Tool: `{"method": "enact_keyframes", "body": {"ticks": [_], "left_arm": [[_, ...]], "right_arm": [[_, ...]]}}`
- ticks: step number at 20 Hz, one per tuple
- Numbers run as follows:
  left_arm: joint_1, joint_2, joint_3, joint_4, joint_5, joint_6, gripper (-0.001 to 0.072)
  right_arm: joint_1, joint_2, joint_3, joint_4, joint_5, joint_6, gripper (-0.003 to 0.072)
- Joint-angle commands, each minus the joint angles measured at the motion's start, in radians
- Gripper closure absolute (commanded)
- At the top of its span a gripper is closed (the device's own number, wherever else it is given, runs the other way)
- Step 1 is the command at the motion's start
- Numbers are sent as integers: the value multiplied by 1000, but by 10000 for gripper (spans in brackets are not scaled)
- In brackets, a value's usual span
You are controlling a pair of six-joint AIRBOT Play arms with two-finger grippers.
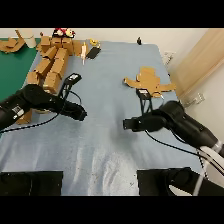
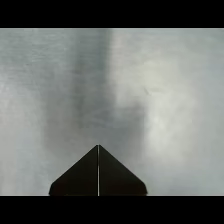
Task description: Fold the box.
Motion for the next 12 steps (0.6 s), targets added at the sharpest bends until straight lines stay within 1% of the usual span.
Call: {"method": "enact_keyframes", "body": {"ticks": [1, 4, 7, 12], "left_arm": [[-32, -74, 23, -54, 45, -11, 697], [-32, -77, 23, -53, 66, -8, 697], [-32, -76, 23, -53, 66, -8, 697], [-31, -76, 23, -53, 66, -8, 697]], "right_arm": [[-32, -216, 117, 134, 42, -224, 686], [-27, -248, 134, 177, 64, -236, 686], [-29, -248, 134, 172, 42, -236, 685], [-29, -248, 134, 172, 41, -236, 685]]}}
